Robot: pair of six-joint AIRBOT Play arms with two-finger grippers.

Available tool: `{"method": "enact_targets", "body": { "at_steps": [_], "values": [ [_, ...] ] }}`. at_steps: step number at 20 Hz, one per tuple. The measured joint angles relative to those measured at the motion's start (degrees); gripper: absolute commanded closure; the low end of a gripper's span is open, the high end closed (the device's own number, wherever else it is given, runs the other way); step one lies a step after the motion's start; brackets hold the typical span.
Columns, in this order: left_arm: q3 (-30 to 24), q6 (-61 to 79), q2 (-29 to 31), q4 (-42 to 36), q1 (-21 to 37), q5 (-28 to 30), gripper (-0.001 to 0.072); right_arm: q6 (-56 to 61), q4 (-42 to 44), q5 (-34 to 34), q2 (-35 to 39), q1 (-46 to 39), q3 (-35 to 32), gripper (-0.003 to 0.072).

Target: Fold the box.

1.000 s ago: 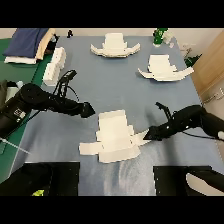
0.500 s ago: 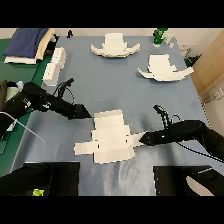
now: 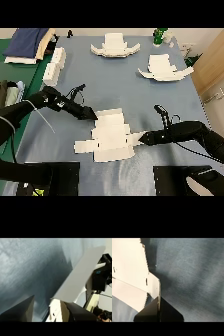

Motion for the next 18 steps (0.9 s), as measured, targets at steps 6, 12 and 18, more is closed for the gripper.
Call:
{"method": "enact_targets", "body": {
  "at_steps": [6,12,18],
  "values": [
    [6.97,3.78,-6.78,-0.68,-5.88,-4.79,0.0244,0.0,-0.22,0.0,-0.02,0.04,0.0,0.0683],
    [8.7,4.52,-7.96,3.54,-7.74,-8.46,0.0671,0.0,-0.59,-0.28,-0.02,0.11,0.0,0.0683],
    [8.92,6.01,-8.11,4.68,-8.09,-8.66,0.0694,-0.02,-0.92,0.04,0.0,0.0,0.0,0.0425]
  ]
}}
